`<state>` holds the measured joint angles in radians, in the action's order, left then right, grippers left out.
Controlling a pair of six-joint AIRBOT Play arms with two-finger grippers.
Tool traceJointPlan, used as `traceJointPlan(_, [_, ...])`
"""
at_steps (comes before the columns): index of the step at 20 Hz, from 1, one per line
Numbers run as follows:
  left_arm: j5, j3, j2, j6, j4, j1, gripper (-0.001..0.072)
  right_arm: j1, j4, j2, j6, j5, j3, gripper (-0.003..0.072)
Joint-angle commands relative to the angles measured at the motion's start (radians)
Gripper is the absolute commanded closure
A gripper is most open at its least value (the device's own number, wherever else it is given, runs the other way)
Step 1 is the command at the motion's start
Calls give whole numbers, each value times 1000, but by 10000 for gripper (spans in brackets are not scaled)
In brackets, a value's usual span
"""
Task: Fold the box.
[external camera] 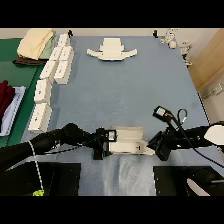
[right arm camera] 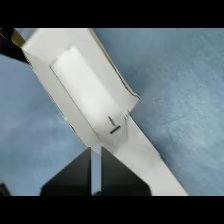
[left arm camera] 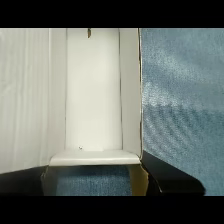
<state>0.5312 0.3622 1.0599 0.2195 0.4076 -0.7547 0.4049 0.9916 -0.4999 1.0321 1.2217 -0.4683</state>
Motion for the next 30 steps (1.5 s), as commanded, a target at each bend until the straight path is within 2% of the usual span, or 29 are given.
traceJointPlan(1, [0, 0, -1, 0, 0, 0, 181, 1, -293, 3, 182, -98, -12, 678])
traceJointPlan(5, [0, 0, -1, 0, 0, 0, 181, 15, -483, -188, 179, -343, -13, 686])
traceJointPlan(8, [0, 0, -1, 0, 0, 0, 181, 14, -509, -377, 161, -457, -13, 686])
traceJointPlan(11, [0, 0, -1, 0, 0, 0, 181, 15, -506, -516, 106, -462, -13, 686])
traceJointPlan(14, [0, 0, -1, 0, 0, 0, 181, 15, -502, -601, 73, -459, -13, 686])
traceJointPlan(25, [0, 0, -1, 0, 1, 0, 181, 15, -468, -634, 59, -447, -12, 686])
traceJointPlan(30, [0, 0, -1, 0, 0, 0, 181, 15, -472, -599, 28, -420, -30, 687])
